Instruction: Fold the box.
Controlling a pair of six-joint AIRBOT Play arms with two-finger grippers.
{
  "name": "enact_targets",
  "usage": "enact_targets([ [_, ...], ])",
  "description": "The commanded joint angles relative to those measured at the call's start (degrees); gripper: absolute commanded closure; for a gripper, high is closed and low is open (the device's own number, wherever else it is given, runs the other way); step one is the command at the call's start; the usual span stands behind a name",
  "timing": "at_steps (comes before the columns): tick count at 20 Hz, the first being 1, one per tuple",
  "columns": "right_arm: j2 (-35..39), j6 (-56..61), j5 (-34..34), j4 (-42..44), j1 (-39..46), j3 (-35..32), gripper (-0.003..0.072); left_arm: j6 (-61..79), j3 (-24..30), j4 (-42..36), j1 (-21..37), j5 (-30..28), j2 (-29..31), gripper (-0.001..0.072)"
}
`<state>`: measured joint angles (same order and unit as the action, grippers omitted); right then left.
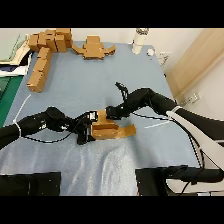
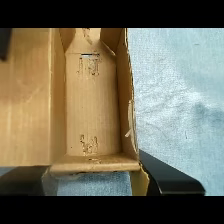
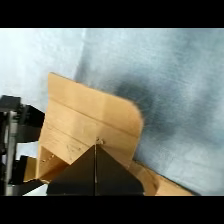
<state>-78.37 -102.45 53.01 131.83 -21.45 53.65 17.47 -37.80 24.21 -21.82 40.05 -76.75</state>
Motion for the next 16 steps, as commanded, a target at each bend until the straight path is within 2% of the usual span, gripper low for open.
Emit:
enact_targets([
  [1, -3.6, -3.9, 0.7, 0.0, 0.3, 0.4, 0.0683, 0.1, -0.1, 0.0, 0.0, 0.0, 0.0, 0.0339],
  [10, -3.1, -5.7, 4.5, -0.1, 0.3, 0.4, 0.0684, 0.1, 0.0, 0.0, 0.0, 0.0, 0.0, 0.0339],
  [14, 3.1, -5.4, 3.7, -6.8, 4.4, 4.8, 0.0684, 0.1, -0.1, 0.0, 0.0, 0.0, 0.0, 0.0339],
  [16, 8.6, -5.7, 5.7, -8.4, 6.8, 5.6, 0.0683, 0.1, 0.0, 0.0, 0.0, 0.0, 0.0, 0.0339],
])
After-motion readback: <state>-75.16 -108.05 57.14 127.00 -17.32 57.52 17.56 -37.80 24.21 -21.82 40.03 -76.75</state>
